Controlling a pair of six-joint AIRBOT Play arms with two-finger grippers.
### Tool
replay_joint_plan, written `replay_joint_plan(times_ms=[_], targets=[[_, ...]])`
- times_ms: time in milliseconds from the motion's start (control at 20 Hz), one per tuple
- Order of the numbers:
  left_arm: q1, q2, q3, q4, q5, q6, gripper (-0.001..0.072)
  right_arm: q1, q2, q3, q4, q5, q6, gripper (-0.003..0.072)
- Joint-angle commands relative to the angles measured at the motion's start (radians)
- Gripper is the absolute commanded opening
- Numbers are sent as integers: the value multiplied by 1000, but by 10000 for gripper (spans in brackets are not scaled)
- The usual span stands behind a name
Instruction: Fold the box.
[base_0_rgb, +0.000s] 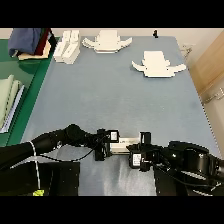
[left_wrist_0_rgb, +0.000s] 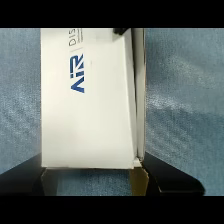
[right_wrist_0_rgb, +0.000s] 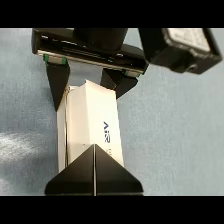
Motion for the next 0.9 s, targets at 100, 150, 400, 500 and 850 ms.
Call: replay_joint_plan(times_ms=[100,150,400,500,850], targets=[[0,0,1,0,0,0,480,1,-41,0,40,21,0,1],[0,0,1,0,0,0,480,1,-55,0,39,20,0,1],[0,0,1,0,0,0,480,1,-88,0,39,20,0,1],[0,0,1,0,0,0,480,1,-90,-1,39,25,0,1],[0,0,1,0,1,0,480,1,-117,-2,40,27,0,1]])
